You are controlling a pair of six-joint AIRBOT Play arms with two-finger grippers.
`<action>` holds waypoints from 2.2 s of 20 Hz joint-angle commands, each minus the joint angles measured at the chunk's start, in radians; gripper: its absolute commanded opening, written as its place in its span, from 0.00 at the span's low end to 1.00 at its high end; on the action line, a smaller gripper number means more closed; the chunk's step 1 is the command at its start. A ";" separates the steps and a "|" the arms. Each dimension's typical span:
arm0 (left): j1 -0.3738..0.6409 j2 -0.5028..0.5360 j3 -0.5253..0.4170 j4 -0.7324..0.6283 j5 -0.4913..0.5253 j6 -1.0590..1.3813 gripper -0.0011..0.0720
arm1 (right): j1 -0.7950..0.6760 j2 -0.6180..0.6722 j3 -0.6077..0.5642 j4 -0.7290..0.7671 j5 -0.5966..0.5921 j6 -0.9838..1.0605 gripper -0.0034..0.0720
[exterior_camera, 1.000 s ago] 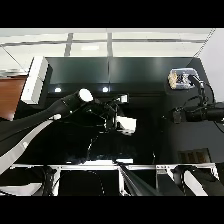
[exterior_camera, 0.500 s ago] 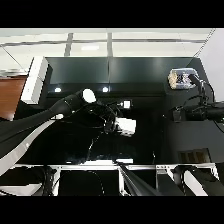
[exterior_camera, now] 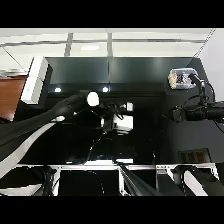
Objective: Fold the box and place the chain.
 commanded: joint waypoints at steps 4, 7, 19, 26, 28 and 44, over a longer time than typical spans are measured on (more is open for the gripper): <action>0.318 0.214 -0.011 0.411 -0.304 -0.624 0.52 | -0.001 0.001 0.000 0.000 -0.001 0.004 0.06; 0.640 0.304 -0.049 0.403 -0.451 -0.679 0.52 | -0.001 0.001 0.000 0.005 -0.006 0.004 0.06; 1.320 0.451 -0.324 0.273 -0.144 -0.594 0.52 | -0.001 0.001 0.000 0.005 -0.036 0.027 0.06; 1.306 0.400 -0.323 0.237 0.044 -0.544 0.52 | -0.001 0.001 0.000 0.004 -0.050 0.063 0.06; 1.278 0.370 -0.323 0.234 0.063 -0.517 0.52 | 0.000 0.001 0.000 0.005 -0.056 0.068 0.06; 1.204 0.366 -0.027 0.066 -0.190 -0.763 0.95 | 0.084 0.000 0.000 0.144 -0.216 0.116 0.06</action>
